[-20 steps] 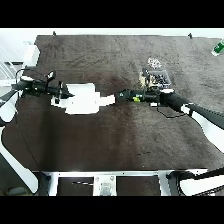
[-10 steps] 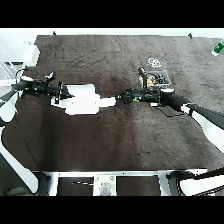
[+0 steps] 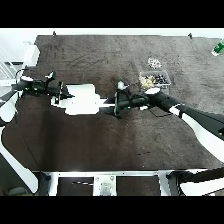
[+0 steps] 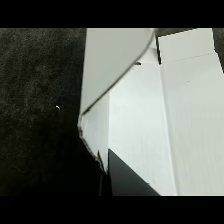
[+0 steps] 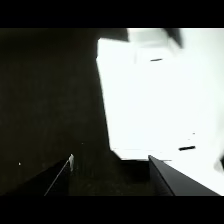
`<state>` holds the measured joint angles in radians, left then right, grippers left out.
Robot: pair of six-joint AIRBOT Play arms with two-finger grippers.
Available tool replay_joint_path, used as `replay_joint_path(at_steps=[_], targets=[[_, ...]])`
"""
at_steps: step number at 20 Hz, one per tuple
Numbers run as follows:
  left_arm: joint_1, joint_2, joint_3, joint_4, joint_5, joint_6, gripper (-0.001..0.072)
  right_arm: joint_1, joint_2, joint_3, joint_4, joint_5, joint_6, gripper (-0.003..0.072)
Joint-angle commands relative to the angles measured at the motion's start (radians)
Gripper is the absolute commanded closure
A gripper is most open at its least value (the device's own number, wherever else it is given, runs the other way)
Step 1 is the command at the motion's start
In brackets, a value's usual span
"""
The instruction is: Fold the box and place the chain.
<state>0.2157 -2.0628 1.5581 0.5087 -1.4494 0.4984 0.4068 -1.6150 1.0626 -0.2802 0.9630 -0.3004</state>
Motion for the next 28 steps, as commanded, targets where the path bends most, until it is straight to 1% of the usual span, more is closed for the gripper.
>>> replay_joint_path(at_steps=[1, 6, 12, 14, 16, 18, 20, 23, 28], targets=[[0.0, 0.0, 0.0, -0.001, 0.0, 0.0, 0.0689, 0.132, 0.0, 0.037, -0.142, -0.189, -0.015, 0.011], [0.0, 0.0, 0.0, -0.001, 0.0, 0.0, 0.0689, 0.23, -0.016, 0.052, -0.18, -0.364, -0.014, 0.011], [0.0, 0.0, 0.0, -0.002, 0.001, 0.0, 0.0689, 0.238, -0.063, 0.067, -0.214, -0.364, 0.051, 0.011], [0.0, 0.0, 0.0, -0.001, 0.001, 0.0, 0.0689, 0.238, -0.096, 0.103, -0.258, -0.364, 0.124, 0.011], [0.0, 0.0, 0.0, -0.001, 0.001, 0.0, 0.0689, 0.237, -0.127, 0.15, -0.335, -0.364, 0.2, 0.0111], [0.0, 0.0, 0.0, -0.001, 0.001, 0.0, 0.0689, 0.238, -0.148, 0.18, -0.36, -0.365, 0.223, 0.0111], [0.0, 0.0, 0.0, -0.001, 0.001, 0.0, 0.0689, 0.238, -0.159, 0.187, -0.375, -0.365, 0.23, 0.011], [0.0, 0.0, 0.0, -0.001, 0.002, 0.0, 0.0689, 0.238, -0.163, 0.191, -0.422, -0.399, 0.272, 0.011], [0.0, 0.0, 0.0, -0.002, 0.002, 0.0, 0.0689, 0.233, -0.168, 0.216, -0.431, -0.425, 0.321, 0.011]])
